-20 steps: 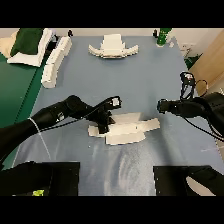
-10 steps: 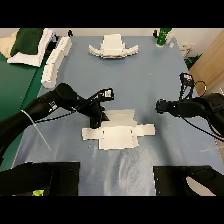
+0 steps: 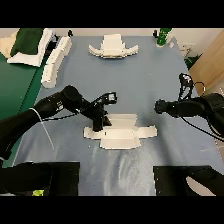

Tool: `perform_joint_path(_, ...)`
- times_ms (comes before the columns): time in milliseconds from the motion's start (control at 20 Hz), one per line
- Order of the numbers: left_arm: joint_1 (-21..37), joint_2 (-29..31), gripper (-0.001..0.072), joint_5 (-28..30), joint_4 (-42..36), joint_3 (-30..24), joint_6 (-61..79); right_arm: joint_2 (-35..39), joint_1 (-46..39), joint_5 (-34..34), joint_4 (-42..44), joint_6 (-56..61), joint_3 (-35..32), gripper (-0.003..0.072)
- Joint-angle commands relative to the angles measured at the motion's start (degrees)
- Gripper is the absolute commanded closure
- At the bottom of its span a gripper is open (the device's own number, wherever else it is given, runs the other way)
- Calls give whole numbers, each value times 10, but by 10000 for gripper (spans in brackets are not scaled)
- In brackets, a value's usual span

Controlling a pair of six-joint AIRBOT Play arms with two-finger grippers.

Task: Fold the box.

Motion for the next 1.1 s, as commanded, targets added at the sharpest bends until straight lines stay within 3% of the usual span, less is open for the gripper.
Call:
perform_joint_path(0, -1, -5, 695, 5, 0, -6, -6, 0, 1, -5, 7, -2, 0, 181)
perform_joint_path(50, -1, -6, 695, 5, -1, -8, -6, 0, 1, -7, 9, -2, 0, 192)
perform_joint_path(100, -1, -6, 695, 5, 0, -9, -6, 0, 1, -12, 11, -2, 0, 319)
perform_joint_path(150, -1, -5, 695, 5, 0, -9, -6, 0, 1, -17, 11, -2, 0, 366)
perform_joint_path(300, -1, -5, 695, 19, 0, -8, -6, 0, 1, -33, 34, -28, 0, 413)
perform_joint_path(350, -1, -5, 695, 19, -1, -7, -6, 0, 1, -39, 53, -47, 0, 460)
perform_joint_path(400, -1, -5, 695, 19, 0, -6, -6, 2, 1, -49, 79, -78, 0, 578)
perform_joint_path(500, -1, -5, 695, 18, 0, -5, -6, 6, 7, -71, 137, -154, 0, 684)
perform_joint_path(750, -1, -5, 695, 19, 2, -5, -6, 62, 140, -166, 150, -245, -9, 685)
perform_joint_path(900, -1, -5, 694, 19, 2, -5, -6, 128, 278, -162, 145, -334, -56, 683)
perform_joint_path(950, -1, -5, 695, 17, 2, -5, -6, 137, 320, -154, 133, -352, -73, 656)
perform_joint_path(1050, -1, -5, 695, 18, 2, -5, -6, 131, 390, -116, 78, -372, -100, 136)
